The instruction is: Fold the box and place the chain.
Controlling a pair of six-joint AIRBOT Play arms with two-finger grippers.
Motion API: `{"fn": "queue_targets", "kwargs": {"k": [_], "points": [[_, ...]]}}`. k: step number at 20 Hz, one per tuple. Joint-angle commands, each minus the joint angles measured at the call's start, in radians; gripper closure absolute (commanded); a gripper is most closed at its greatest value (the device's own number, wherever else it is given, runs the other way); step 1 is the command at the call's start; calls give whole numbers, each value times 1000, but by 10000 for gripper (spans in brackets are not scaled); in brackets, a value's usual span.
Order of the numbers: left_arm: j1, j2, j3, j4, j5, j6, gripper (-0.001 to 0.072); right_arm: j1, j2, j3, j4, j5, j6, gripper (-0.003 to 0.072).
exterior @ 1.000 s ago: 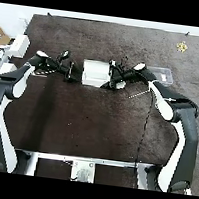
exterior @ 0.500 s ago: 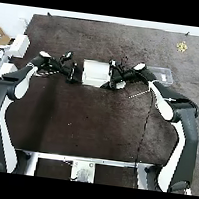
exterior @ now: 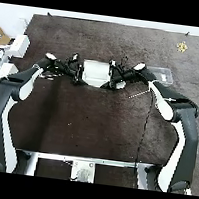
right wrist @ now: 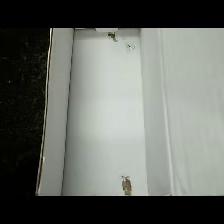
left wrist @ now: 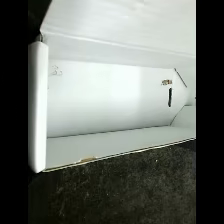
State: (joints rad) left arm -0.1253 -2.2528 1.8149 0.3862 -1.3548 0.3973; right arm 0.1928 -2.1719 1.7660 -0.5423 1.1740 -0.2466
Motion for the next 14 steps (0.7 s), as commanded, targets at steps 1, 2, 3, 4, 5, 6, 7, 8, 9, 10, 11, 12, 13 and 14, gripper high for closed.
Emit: {"fn": "queue_targets", "kwargs": {"k": [1, 2, 3, 4, 5, 6, 7, 8, 9, 10, 11, 12, 13, 14], "points": [[-6, -3, 0, 0, -18, 2, -3, -1, 0, 0, 0, 0, 0, 363], [-6, -9, 0, -1, -17, 2, -3, -1, 0, 0, 0, 0, 0, 363], [-6, -17, 0, 0, -15, 3, -3, -1, 0, 0, 0, 0, 0, 363], [-6, -27, 0, 2, -15, 3, -3, -1, 0, 0, 0, 0, 0, 363], [-6, -32, 0, 2, -16, 4, -3, -1, 0, 0, 0, 0, 0, 363], [-6, -32, 1, 0, -16, 5, -3, -1, 0, 0, 0, 0, 0, 363], [-6, -32, 5, -10, -21, 6, -3, -1, 0, 0, 0, 0, 0, 363], [-6, -32, 10, -13, -24, 8, -3, -1, 0, 0, 0, 0, 0, 363], [-6, -32, 14, -13, -24, 7, -3, -1, 0, 0, 0, 0, 0, 363], [-6, -32, 15, -13, -23, 8, -3, -1, 0, 0, 0, 0, 0, 363], [-6, -32, 15, -13, -23, 8, -3, -1, 0, 0, 0, 0, 0, 363], [-6, -32, 15, -13, -23, 8, -3, -1, 0, 0, 0, 0, 0, 363], [-6, -32, 15, -13, -23, 8, -3, -1, 0, 0, 0, 0, 0, 363], [-6, -32, 15, -12, -19, 7, -3, -1, 0, 0, 0, 0, 0, 363]]}}
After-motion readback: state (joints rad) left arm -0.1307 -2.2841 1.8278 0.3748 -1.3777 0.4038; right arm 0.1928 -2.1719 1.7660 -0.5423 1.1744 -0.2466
